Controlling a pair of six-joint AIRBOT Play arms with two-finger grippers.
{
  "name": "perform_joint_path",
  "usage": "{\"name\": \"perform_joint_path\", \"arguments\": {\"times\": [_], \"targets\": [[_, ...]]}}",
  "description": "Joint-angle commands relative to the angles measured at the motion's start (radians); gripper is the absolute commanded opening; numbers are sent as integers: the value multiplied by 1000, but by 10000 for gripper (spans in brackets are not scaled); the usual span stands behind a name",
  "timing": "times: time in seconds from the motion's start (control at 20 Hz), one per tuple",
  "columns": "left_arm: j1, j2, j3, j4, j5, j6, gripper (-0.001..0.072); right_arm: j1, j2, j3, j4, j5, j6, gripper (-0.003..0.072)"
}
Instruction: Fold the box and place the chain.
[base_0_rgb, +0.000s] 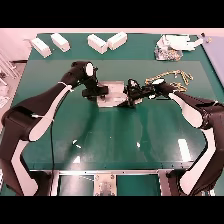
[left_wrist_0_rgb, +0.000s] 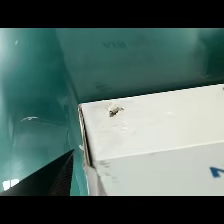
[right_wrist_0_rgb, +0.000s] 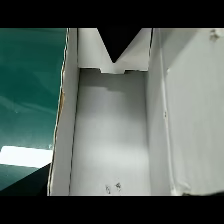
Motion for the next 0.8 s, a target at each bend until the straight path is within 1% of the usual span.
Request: {"name": "perform_joint_path", "arguments": {"times": [0.0,0.05,0.1,0.2,0.4,0.55,0.7,0.75], "targets": [[-14,-13,24,42,-8,-26,456,0,0,0,0,1,0,584],[-15,-13,24,43,-9,-37,387,0,0,0,0,0,0,584],[-15,-13,24,43,-7,-41,365,0,0,0,0,0,0,584],[-17,-14,24,45,-10,-43,349,0,0,0,0,1,0,584],[-18,-29,27,43,-17,-60,349,0,0,0,0,0,0,584],[-34,-61,71,61,-45,-60,349,0,0,0,0,1,0,584],[-38,-77,90,70,-55,-60,347,0,0,0,0,1,0,584],[-38,-77,90,69,-54,-60,209,0,0,0,0,1,0,584]]}}
